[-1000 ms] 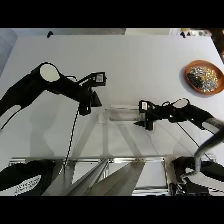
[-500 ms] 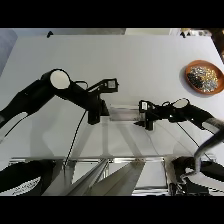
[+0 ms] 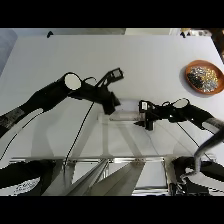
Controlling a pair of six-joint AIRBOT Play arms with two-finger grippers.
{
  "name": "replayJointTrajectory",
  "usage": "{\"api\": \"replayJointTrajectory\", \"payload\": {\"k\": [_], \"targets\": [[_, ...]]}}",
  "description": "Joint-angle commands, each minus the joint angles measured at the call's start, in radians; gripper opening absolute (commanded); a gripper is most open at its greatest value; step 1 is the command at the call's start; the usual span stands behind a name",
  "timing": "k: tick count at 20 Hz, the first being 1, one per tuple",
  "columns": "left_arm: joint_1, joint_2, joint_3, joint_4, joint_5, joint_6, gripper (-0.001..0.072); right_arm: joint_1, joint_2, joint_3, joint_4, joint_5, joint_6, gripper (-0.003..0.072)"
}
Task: Fold the box and place the chain.
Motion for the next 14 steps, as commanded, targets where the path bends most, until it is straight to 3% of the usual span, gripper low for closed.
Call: {"api": "replayJointTrajectory", "payload": {"k": [1, 3, 8, 14], "targets": [[-0.001, -0.025, 0.0, -0.051, 0.273, -0.148, 0.0004, 0.0, 0.0, 0.0, 0.0, 0.0, 0.0, 0.0298], [-0.001, -0.057, 0.0, -0.051, 0.261, -0.184, 0.0004, 0.0, 0.0, 0.0, 0.0, 0.0, 0.0, 0.0298], [-0.005, -0.16, 0.0, -0.048, 0.101, -0.22, 0.0003, 0.0, 0.0, 0.0, 0.0, 0.0, 0.0, 0.0298], [0.026, -0.122, 0.0, 0.008, 0.029, -0.268, 0.0003, 0.0, 0.0, 0.0, 0.0, 0.0, 0.0, 0.0298]]}}
